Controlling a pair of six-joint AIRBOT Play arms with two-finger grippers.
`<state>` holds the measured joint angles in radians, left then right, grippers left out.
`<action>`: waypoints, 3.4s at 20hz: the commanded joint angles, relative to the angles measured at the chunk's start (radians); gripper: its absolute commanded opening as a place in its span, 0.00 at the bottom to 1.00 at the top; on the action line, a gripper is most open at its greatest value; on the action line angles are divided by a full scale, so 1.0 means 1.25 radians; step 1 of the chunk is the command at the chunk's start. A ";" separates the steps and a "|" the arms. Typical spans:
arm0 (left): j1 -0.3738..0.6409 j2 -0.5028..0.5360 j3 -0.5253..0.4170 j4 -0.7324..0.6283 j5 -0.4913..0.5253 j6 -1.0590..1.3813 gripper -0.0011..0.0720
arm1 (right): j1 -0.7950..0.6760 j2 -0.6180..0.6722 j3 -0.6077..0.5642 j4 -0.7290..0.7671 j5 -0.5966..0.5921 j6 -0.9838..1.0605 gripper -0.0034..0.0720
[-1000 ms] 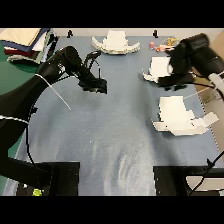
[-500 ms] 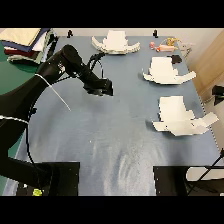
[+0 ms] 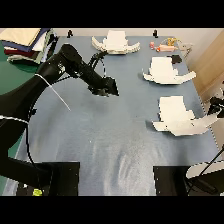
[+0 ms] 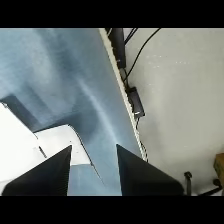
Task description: Fold the box.
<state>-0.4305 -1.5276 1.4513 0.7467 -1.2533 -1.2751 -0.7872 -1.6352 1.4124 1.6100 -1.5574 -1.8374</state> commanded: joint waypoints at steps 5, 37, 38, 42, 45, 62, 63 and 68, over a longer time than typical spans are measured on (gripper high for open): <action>0.000 -0.001 0.000 -0.009 0.001 0.003 0.91 | 0.005 -0.024 -0.036 0.177 -0.110 -0.117 0.05; 0.058 0.285 -0.390 -0.032 -0.014 0.124 0.91 | 0.397 0.453 -0.664 0.539 0.258 -0.179 0.05; 0.061 0.285 -0.390 -0.026 0.002 0.141 0.91 | 0.409 0.463 -0.670 0.563 0.265 -0.194 0.05; 0.106 0.283 -0.404 -0.005 0.042 0.164 0.91 | 0.497 0.572 -0.765 0.591 0.392 -0.203 0.05; 0.137 0.247 -0.410 -0.013 0.045 0.193 0.91 | 0.560 0.633 -0.821 0.591 0.480 -0.188 0.05; 0.146 -0.074 -0.343 -0.196 -0.064 0.470 0.57 | 0.693 0.635 -0.828 0.588 0.551 -0.158 0.05; 0.145 -0.074 -0.343 -0.198 -0.075 0.489 0.49 | 0.693 0.635 -0.828 0.588 0.551 -0.158 0.05; 0.145 -0.074 -0.343 -0.205 -0.100 0.523 0.49 | 0.693 0.635 -0.828 0.588 0.551 -0.158 0.05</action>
<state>-0.2489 -1.6173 1.0214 0.5007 -1.3468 -0.6670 0.0780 -0.8421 0.3782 2.3455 -0.8700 -2.0342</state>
